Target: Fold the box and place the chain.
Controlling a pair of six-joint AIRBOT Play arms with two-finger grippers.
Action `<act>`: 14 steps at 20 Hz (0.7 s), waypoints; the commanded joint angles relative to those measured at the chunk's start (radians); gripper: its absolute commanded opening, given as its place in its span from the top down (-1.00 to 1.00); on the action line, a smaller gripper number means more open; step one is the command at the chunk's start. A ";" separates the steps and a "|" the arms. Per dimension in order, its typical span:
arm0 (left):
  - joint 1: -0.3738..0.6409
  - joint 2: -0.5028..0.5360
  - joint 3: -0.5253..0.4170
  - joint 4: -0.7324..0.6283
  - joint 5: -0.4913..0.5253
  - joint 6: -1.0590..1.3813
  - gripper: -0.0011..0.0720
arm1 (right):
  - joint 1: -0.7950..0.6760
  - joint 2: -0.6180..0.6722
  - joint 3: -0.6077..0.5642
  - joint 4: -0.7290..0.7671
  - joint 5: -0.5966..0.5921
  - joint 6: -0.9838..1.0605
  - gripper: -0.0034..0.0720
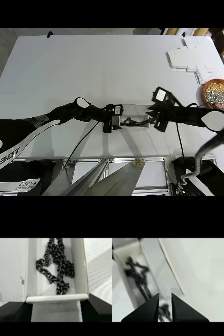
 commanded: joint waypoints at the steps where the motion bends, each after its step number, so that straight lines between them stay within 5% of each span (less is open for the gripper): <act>1: 0.001 0.001 0.000 0.000 0.000 0.000 0.22 | -0.169 -0.013 -0.019 -0.066 0.077 0.006 0.52; 14: 0.001 0.001 0.000 0.000 0.000 0.000 0.22 | -0.191 -0.266 -0.099 0.020 -0.004 0.007 0.38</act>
